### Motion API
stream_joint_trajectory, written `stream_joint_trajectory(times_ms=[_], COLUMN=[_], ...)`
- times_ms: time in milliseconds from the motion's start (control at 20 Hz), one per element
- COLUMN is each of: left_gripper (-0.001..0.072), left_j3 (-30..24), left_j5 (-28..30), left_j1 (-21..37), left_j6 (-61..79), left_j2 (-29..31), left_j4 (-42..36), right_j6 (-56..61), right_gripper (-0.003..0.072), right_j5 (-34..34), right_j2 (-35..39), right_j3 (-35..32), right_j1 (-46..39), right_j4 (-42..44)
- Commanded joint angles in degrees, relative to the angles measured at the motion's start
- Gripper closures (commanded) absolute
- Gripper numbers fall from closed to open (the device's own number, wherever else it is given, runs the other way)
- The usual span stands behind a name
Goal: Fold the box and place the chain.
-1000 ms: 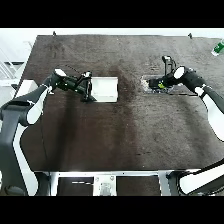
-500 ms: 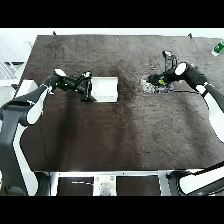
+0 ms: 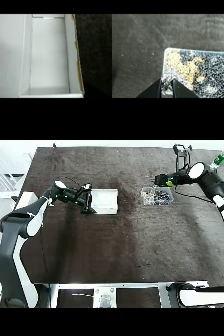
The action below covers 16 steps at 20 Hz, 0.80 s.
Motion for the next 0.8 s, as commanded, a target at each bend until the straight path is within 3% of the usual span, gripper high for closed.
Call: stream_joint_trajectory(times_ms=[0,250,750], left_gripper=[0.0199,0.0199,0.0200], left_j3=[0.04,0.04,0.04], left_j5=[0.02,0.02,0.02], left_j1=[0.02,0.02,0.02], left_j6=[0.02,0.02,0.04], left_j2=[0.02,0.02,0.02], left_j4=[0.00,0.00,0.00], right_j6=[-0.48,-2.19,-7.58], right_gripper=[0.0676,0.0676,0.0677], right_j5=[-0.42,-2.47,-6.62], right_j2=[3.21,8.79,17.33], right_j3=[0.07,1.44,13.88], right_j1=[0.94,3.67,8.63], right_j4=[0.83,0.81,0.79])
